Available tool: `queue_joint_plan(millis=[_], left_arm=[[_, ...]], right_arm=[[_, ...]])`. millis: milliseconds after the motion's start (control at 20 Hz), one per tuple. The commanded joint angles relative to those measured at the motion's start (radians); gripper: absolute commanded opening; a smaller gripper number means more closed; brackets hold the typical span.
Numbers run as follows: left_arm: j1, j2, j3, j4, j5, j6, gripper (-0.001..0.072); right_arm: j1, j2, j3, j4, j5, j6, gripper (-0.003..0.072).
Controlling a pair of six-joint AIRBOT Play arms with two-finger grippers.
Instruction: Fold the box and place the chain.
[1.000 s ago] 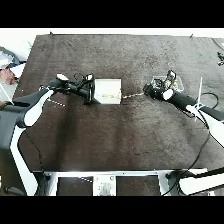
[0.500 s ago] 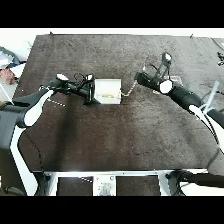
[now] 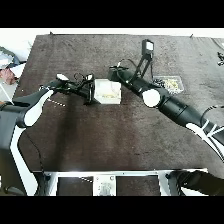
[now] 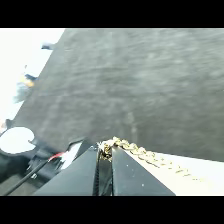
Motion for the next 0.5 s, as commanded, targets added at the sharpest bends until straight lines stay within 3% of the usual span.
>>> queue_joint_plan(millis=[0, 200, 250, 300, 350, 450], left_arm=[[0.001, 0.000, 0.000, 0.000, 0.000, 0.000, 0.0464], [0.001, 0.000, 0.000, 0.000, 0.000, 0.000, 0.0464], [0.001, 0.000, 0.000, 0.001, 0.001, 0.000, 0.0464], [0.001, 0.000, 0.000, 0.001, 0.000, 0.000, 0.0464], [0.001, 0.000, 0.000, 0.001, 0.000, 0.000, 0.0464], [0.001, 0.000, 0.000, 0.001, 0.000, 0.000, 0.0464]], right_arm=[[0.042, -0.045, 0.001, 0.004, -0.032, 0.017, -0.0012], [0.036, -0.125, 0.000, -0.006, 0.003, 0.011, -0.0010], [0.022, -0.141, -0.002, -0.024, 0.045, 0.006, 0.0113], [0.003, -0.145, -0.002, -0.026, 0.097, 0.005, 0.0391], [-0.023, -0.139, -0.002, -0.039, 0.153, 0.005, 0.0475], [-0.077, -0.098, -0.018, -0.103, 0.227, 0.005, 0.0475]])
